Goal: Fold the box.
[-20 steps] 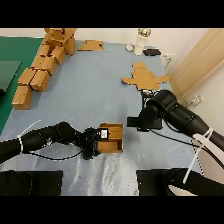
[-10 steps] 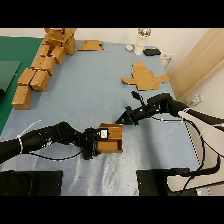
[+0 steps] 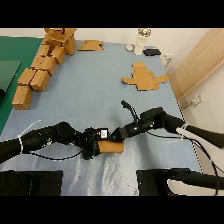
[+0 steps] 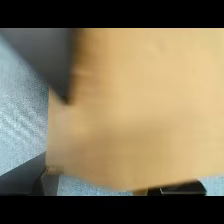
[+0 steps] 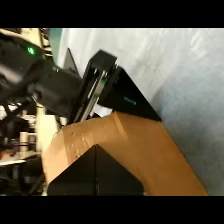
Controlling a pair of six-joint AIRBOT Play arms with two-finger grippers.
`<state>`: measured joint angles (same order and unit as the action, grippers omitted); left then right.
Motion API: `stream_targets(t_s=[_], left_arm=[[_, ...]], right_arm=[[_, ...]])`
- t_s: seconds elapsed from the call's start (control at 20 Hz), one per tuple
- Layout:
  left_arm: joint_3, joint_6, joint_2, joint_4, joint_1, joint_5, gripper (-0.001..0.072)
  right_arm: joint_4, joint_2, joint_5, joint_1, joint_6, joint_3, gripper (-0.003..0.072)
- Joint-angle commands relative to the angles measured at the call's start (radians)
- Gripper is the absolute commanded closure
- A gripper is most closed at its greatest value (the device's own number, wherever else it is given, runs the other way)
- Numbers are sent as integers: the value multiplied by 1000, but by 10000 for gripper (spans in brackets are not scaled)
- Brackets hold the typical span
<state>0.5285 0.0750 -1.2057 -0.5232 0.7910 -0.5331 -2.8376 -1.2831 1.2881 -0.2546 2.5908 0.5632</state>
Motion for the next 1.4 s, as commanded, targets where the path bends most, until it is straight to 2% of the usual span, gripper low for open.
stream_targets(t_s=[0.0,0.15,0.4,0.5,0.55,0.6,0.65,0.7,1.0,1.2,1.35], left_arm=[[0,0,0,0,0,0,188],[0,0,0,0,0,0,188],[0,0,0,0,0,0,188],[0,0,0,0,0,0,189],[0,0,0,0,0,0,188],[0,0,0,0,0,0,188],[0,0,0,0,0,0,188],[0,0,0,0,0,0,188],[0,0,0,0,0,0,188],[0,0,0,0,0,0,188],[0,0,0,0,0,0,188]], right_arm=[[115,210,-212,-80,53,-94,682],[259,368,-346,-159,8,-108,682],[513,583,-605,-374,-44,-176,681],[623,653,-669,-459,-44,-205,680],[676,678,-681,-497,-44,-215,640],[713,690,-677,-523,-44,-220,498],[743,692,-663,-541,-43,-220,260],[769,692,-657,-553,-40,-220,154],[913,647,-694,-570,-31,-220,154],[914,634,-700,-570,-21,-220,158],[926,627,-708,-570,-20,-220,188]])
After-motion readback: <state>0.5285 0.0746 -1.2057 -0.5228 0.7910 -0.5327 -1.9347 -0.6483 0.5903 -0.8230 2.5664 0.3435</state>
